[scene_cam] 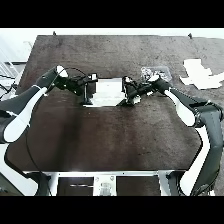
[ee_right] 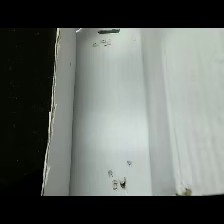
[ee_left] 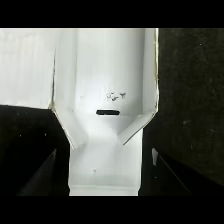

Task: Fold the box and place the chain.

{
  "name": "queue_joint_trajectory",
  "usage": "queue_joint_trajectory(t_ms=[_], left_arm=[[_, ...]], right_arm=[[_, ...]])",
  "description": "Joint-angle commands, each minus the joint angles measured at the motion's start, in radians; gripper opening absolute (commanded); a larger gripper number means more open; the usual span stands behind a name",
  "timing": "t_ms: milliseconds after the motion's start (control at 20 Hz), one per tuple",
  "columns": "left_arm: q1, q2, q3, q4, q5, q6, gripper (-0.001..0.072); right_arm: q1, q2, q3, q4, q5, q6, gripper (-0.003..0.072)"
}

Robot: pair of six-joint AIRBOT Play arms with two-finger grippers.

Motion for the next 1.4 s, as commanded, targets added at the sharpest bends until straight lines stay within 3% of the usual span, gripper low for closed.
queue_joint_trajectory(t_ms=[0, 700, 750, 800, 900, 950, 1000, 1050, 1350], left_arm=[[-0.003, -0.023, 0.000, 0.002, 0.058, -0.001, 0.0720], [-0.004, -0.034, 0.000, -0.091, 0.046, 0.134, 0.0720], [-0.004, -0.034, 0.000, -0.091, 0.046, 0.140, 0.0585], [-0.004, -0.034, 0.000, -0.091, 0.047, 0.142, 0.0509], [-0.004, -0.034, 0.000, -0.092, 0.057, 0.155, 0.0512], [-0.004, -0.035, 0.000, -0.099, 0.065, 0.157, 0.0416], [-0.004, -0.035, 0.000, -0.113, 0.072, 0.158, 0.0220], [-0.004, -0.035, 0.000, -0.131, 0.074, 0.162, 0.0180], [-0.004, -0.036, 0.000, -0.167, 0.059, 0.166, 0.0186]], right_arm=[[0.000, 0.000, 0.001, 0.000, 0.000, 0.000, 0.0585], [0.000, 0.000, 0.001, 0.000, 0.000, 0.000, 0.0586], [0.000, 0.000, 0.001, 0.000, 0.000, 0.000, 0.0586], [0.000, 0.000, 0.001, 0.000, 0.000, 0.000, 0.0586], [0.000, 0.000, 0.001, 0.000, 0.000, 0.000, 0.0586], [0.000, 0.000, 0.001, 0.000, 0.000, 0.000, 0.0586], [0.000, 0.000, 0.001, 0.000, 0.000, 0.000, 0.0586], [0.000, 0.000, 0.001, 0.000, 0.000, 0.000, 0.0586], [0.000, 0.000, 0.001, 0.000, 0.000, 0.000, 0.0586]])
